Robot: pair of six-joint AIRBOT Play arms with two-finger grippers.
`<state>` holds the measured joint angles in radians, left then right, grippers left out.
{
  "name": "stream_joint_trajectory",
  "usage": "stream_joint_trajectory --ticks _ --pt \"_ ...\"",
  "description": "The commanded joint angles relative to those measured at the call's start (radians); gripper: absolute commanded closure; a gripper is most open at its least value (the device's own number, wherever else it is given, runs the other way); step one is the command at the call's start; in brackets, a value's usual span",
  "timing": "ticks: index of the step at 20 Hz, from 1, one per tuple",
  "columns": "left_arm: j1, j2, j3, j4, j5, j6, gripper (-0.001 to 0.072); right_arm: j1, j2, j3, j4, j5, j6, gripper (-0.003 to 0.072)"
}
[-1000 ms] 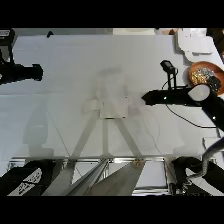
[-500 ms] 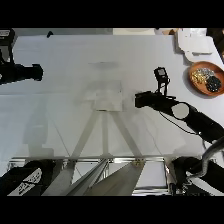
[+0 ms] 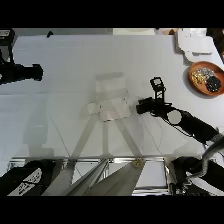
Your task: Fold the box and place the chain.
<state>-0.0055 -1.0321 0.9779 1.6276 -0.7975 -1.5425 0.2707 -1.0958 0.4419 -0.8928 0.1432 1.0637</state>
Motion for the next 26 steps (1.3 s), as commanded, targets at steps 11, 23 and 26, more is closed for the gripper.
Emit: stream_joint_trajectory --ticks 11,23,26 --pt "0.000 0.001 0.001 0.000 0.000 0.000 0.0069 0.002 -0.003 -0.003 0.153 -0.126 0.066 0.0675" --pt "0.000 0.001 0.001 0.000 0.000 0.000 0.0069 0.001 -0.042 -0.010 0.063 -0.059 0.055 0.0675" --pt "0.000 0.001 0.001 0.000 0.000 0.000 0.0069 0.002 -0.073 -0.010 0.066 -0.054 0.065 0.0675"
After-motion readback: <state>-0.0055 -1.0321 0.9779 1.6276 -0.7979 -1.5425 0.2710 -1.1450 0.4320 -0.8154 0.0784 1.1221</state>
